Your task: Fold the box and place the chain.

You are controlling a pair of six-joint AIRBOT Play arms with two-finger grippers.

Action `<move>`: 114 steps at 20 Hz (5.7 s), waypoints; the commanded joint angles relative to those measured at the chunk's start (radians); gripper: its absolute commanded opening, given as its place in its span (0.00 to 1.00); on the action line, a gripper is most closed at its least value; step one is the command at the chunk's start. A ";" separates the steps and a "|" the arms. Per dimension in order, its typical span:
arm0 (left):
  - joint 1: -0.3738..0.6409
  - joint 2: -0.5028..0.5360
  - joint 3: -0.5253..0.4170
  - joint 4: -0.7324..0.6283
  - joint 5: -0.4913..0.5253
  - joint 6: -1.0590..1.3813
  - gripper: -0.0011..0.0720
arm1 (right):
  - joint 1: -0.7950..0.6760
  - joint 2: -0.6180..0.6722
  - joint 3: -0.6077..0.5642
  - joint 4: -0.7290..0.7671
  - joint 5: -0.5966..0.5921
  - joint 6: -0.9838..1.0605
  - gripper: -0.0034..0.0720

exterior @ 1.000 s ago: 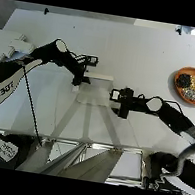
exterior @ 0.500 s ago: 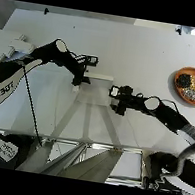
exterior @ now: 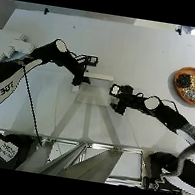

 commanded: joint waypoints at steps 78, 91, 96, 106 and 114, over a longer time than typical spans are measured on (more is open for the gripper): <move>0.000 0.001 0.000 0.000 0.000 0.000 0.04 | -0.085 -0.113 0.149 0.046 0.189 0.072 0.96; 0.000 0.001 0.000 0.000 0.000 0.000 0.04 | -0.114 -0.142 0.232 -0.060 0.095 0.161 0.96; 0.000 0.001 0.000 0.000 0.000 0.000 0.04 | -0.114 -0.171 0.234 -0.058 0.213 0.075 0.96; 0.000 0.001 0.000 0.000 0.000 0.000 0.04 | -0.173 -0.269 0.347 -0.055 0.298 -0.005 0.96; 0.000 0.001 0.000 0.000 0.000 0.000 0.04 | -0.180 -0.331 0.410 -0.010 0.371 -0.077 0.96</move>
